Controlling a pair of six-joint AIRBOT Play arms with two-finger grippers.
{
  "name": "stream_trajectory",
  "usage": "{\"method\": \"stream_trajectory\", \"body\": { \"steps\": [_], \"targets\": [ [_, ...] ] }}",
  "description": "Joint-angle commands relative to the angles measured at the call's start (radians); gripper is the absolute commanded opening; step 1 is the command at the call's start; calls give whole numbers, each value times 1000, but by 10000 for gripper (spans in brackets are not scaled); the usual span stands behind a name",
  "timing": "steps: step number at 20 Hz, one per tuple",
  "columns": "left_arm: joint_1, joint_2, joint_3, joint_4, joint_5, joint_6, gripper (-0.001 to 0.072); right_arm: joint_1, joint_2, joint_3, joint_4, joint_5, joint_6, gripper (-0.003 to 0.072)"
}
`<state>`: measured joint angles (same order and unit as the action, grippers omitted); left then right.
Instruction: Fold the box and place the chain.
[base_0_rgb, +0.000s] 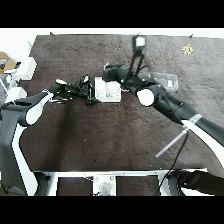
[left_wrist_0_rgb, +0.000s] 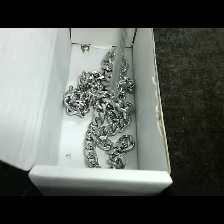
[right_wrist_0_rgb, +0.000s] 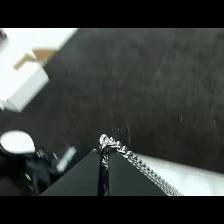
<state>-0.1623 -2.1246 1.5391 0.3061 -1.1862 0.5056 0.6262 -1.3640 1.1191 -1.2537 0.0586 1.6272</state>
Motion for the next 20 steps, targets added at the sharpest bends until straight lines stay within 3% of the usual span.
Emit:
{"method": "stream_trajectory", "body": {
  "steps": [1,2,3,4,11,16,20],
  "targets": [
    [1,0,0,0,0,0,243,8,-109,-2,3,93,30,181],
    [1,0,0,0,0,0,243,6,-112,-3,-16,107,27,433],
    [1,0,0,0,0,0,243,-2,-107,-3,-46,116,27,407],
    [1,0,0,0,0,0,243,-16,-97,-3,-74,127,27,307],
    [1,0,0,0,0,0,243,-329,-14,-20,-112,346,27,298],
    [1,0,0,0,0,0,243,-538,-107,-207,-82,155,177,298],
    [1,0,0,0,0,0,243,-528,-201,-177,-2,42,176,297]
  ]
}}
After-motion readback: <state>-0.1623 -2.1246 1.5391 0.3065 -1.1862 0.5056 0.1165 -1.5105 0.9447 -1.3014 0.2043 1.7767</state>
